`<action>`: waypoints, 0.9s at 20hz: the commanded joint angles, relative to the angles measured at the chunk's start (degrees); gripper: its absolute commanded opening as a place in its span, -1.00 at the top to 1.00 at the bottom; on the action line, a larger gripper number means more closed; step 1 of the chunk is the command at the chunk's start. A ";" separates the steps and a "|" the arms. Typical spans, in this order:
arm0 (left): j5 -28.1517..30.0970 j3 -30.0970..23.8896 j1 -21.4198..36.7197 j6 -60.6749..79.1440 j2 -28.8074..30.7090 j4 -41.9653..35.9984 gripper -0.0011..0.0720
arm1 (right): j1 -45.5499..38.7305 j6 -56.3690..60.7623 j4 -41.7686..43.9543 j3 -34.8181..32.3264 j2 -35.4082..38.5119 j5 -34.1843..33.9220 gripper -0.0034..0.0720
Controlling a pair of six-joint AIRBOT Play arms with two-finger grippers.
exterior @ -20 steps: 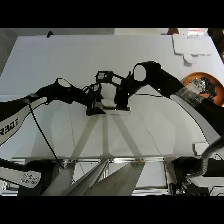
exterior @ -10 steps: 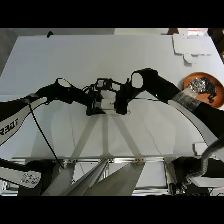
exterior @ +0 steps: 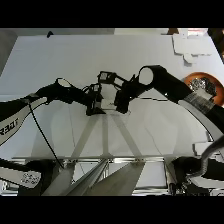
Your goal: Fold the box and place the chain.
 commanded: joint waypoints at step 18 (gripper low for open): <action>0.02 0.00 -0.02 0.00 0.02 -0.02 0.40 | -3.72 6.03 26.21 -7.93 -12.52 -7.26 0.88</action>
